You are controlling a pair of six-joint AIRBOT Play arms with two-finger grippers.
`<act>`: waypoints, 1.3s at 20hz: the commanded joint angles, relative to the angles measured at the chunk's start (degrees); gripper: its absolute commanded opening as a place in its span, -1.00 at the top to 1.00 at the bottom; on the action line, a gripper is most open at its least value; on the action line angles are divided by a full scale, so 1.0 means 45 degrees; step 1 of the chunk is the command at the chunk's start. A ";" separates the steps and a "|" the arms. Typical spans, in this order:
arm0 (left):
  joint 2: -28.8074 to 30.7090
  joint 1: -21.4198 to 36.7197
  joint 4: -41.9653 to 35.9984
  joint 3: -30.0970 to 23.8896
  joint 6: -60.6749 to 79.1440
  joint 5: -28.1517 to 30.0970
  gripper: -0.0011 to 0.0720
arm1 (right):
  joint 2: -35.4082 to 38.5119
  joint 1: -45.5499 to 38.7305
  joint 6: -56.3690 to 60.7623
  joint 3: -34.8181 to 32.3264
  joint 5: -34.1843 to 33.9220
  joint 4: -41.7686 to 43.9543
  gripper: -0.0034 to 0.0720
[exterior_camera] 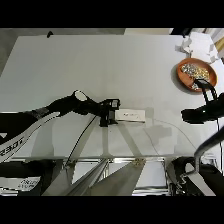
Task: Fold the box and place the chain.
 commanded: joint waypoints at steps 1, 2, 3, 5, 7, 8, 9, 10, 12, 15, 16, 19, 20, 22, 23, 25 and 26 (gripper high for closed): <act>0.0044 0.0029 -0.0087 0.0005 0.0204 0.0228 0.96 | 0.0010 -0.0083 0.0049 -0.0005 -0.0155 0.0311 0.86; 0.0160 0.0073 -0.0015 0.0005 -0.0160 0.0607 0.97 | 0.0010 -0.0083 0.0049 -0.0005 -0.0175 0.0350 0.86; 0.0393 0.0194 0.0257 0.0005 -0.0996 0.0855 0.97 | 0.0010 -0.0083 0.0044 -0.0005 -0.0199 0.0355 0.86; 0.1243 0.0714 0.1384 0.0005 -0.2837 0.1127 0.97 | 0.0010 -0.0083 -0.0015 -0.0005 -0.0219 0.0345 0.86; 0.2370 0.1588 0.3021 0.0005 -0.4847 0.1564 0.97 | 0.0010 -0.0083 -0.0015 -0.0005 -0.0209 0.0345 0.86; 0.2977 0.2191 0.3808 0.0005 -0.6256 0.1671 0.97 | 0.0010 -0.0083 -0.0015 -0.0005 -0.0209 0.0345 0.86; 0.3565 0.2885 0.4420 0.0005 -0.7407 0.1535 0.97 | 0.0010 -0.0083 -0.0015 0.0000 -0.0209 0.0345 0.86; 0.4046 0.3560 0.4813 0.0005 -0.8155 0.1205 0.97 | 0.0010 -0.0083 -0.0015 -0.0005 -0.0209 0.0345 0.86; 0.4891 0.4969 0.5246 0.0000 -0.9083 0.0418 0.97 | 0.0010 -0.0083 -0.0015 -0.0005 -0.0209 0.0345 0.86; 0.5824 0.6645 0.7169 -0.0044 -1.1958 0.0228 0.98 | 0.0010 -0.0083 -0.0015 0.0000 -0.0209 0.0345 0.86; 0.5999 0.7004 0.7970 -0.0073 -1.2740 0.0121 0.98 | 0.0010 -0.0083 -0.0015 0.0000 -0.0209 0.0345 0.86; 0.6139 0.7737 0.9661 -0.0559 -1.4484 -0.0238 0.98 | 0.0010 -0.0083 -0.0015 0.0000 -0.0209 0.0345 0.86; 0.6139 0.7873 1.0030 -0.0933 -1.4984 -0.0209 0.98 | 0.0010 -0.0083 -0.0015 0.0000 -0.0209 0.0345 0.86; 0.6139 0.8009 1.0671 -0.1753 -1.5684 -0.0102 0.98 | 0.0010 -0.0083 -0.0015 0.0000 -0.0209 0.0345 0.86; 0.6139 0.8014 1.1060 -0.2181 -1.6101 0.0015 0.98 | 0.0010 -0.0083 -0.0015 0.0000 -0.0209 0.0345 0.86; 0.6144 0.8009 1.1681 -0.2841 -1.7014 0.0068 0.98 | 0.0010 -0.0083 -0.0015 0.0000 -0.0209 0.0345 0.86; 0.6139 0.8009 1.1905 -0.3070 -1.7384 0.0049 0.97 | 0.0010 -0.0083 -0.0015 0.0000 -0.0209 0.0345 0.86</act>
